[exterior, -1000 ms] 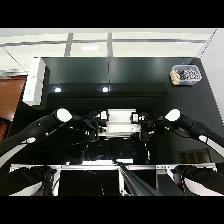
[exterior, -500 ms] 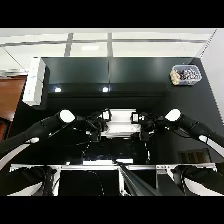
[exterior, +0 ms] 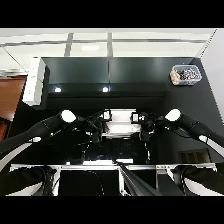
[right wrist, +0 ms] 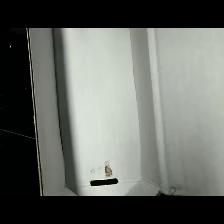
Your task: Fold the box and place the chain.
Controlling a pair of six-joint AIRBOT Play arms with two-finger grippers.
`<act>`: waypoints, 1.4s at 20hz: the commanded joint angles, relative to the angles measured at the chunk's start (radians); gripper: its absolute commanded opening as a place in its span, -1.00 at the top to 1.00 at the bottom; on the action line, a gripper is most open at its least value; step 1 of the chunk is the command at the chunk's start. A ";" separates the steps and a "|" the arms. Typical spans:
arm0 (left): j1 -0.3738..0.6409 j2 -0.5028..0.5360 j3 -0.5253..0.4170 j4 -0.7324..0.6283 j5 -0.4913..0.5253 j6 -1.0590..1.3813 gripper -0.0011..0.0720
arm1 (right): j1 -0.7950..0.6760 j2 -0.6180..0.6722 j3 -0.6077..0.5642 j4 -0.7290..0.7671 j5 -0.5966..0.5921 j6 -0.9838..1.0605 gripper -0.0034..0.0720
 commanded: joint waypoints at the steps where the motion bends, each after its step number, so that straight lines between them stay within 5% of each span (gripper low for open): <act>1: -0.001 -0.001 0.001 -0.001 0.000 0.001 0.67 | 0.000 0.000 0.000 0.000 0.000 0.001 0.55; 2: 0.000 -0.001 0.001 -0.001 0.001 0.007 0.29 | 0.000 0.000 0.000 0.000 0.000 0.001 0.55; 4: -0.001 -0.001 0.001 0.000 0.001 0.008 0.27 | 0.000 0.000 0.000 0.000 0.000 0.001 0.55; 6: 0.000 -0.001 0.001 0.002 0.000 0.008 0.02 | 0.000 0.000 0.000 0.000 0.000 0.001 0.55; 8: 0.000 0.000 0.001 0.007 0.001 0.008 0.53 | 0.000 0.000 0.000 0.000 0.000 0.001 0.55; 9: -0.001 0.000 0.001 0.006 0.002 0.008 0.51 | 0.000 0.000 0.000 0.000 0.000 0.001 0.55; 10: 0.000 0.000 0.001 0.007 0.002 0.008 0.37 | 0.000 0.000 0.000 0.000 0.000 0.001 0.55; 11: 0.000 0.000 0.001 0.007 0.004 0.008 -0.08 | 0.000 0.000 0.000 0.000 0.000 0.001 0.55; 12: 0.000 0.000 0.001 0.007 0.003 0.007 -0.17 | 0.000 0.000 0.000 0.000 0.000 0.001 0.55; 14: 0.000 0.001 0.001 0.008 0.003 0.007 0.47 | 0.000 0.000 0.000 0.000 0.000 0.001 0.55; 16: 0.008 0.021 0.003 0.031 -0.004 -0.002 0.89 | 0.000 0.000 0.000 0.000 0.000 0.001 0.55; 23: 0.135 0.344 0.045 0.599 -0.062 -0.684 0.89 | 0.000 0.000 0.000 0.000 0.000 0.001 0.55; 28: 0.341 0.401 0.035 0.632 -0.287 -1.014 0.89 | 0.000 0.000 0.000 0.000 0.000 0.001 0.55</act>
